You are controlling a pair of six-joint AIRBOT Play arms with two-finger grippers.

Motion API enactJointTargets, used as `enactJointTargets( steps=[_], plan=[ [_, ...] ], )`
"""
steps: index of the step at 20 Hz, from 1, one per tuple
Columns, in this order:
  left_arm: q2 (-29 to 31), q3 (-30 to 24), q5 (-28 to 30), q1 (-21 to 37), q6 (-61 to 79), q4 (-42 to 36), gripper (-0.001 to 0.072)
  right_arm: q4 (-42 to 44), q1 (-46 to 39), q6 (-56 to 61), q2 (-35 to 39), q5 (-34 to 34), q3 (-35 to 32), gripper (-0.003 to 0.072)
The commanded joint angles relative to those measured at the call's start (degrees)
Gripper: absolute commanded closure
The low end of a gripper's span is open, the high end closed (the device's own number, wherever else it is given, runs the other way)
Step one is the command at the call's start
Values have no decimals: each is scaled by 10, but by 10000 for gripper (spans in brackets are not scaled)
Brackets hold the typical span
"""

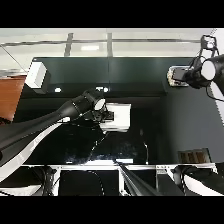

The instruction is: Fold the box and place the chain.

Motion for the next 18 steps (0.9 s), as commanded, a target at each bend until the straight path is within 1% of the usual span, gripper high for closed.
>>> enactJointTargets(
  steps=[1, 2, 3, 4, 6, 8, 10, 12, 13, 14, 16, 17, 18],
  plan=[
    [0, 0, 3, 9, -5, -1, 682, 67, -100, -57, -71, -76, 22, 169],
    [0, 0, -2, 9, -4, 0, 682, 67, -111, -67, -101, -73, 43, 168],
    [0, 0, -5, 9, -2, 0, 682, 74, -119, -83, -132, -69, 68, 34],
    [0, 0, -5, 9, -2, 0, 682, 93, -127, -93, -168, -63, 100, -34],
    [0, 0, -7, 9, -2, 0, 682, 117, -138, -93, -237, -57, 167, -34],
    [0, 0, -12, 9, -2, 0, 682, 117, -144, -93, -301, -46, 231, -34],
    [0, 0, -15, 9, -2, 0, 682, 120, -151, -93, -356, -32, 292, -34],
    [0, 0, -14, 9, -2, 0, 682, 120, -155, -93, -397, -25, 339, -34],
    [0, 0, -14, 9, -2, 0, 682, 122, -155, -93, -412, -25, 354, 1],
    [0, 0, -15, 9, -2, 0, 682, 127, -156, -94, -426, -21, 368, 91],
    [0, 0, -14, 9, -2, 0, 682, 142, -156, -97, -444, -14, 377, 91],
    [0, 0, -15, 9, -2, -1, 682, 145, -156, -98, -450, -13, 377, 135],
    [0, 0, -16, 9, -2, -1, 682, 144, -156, -98, -454, -7, 377, 138]
  ],
)
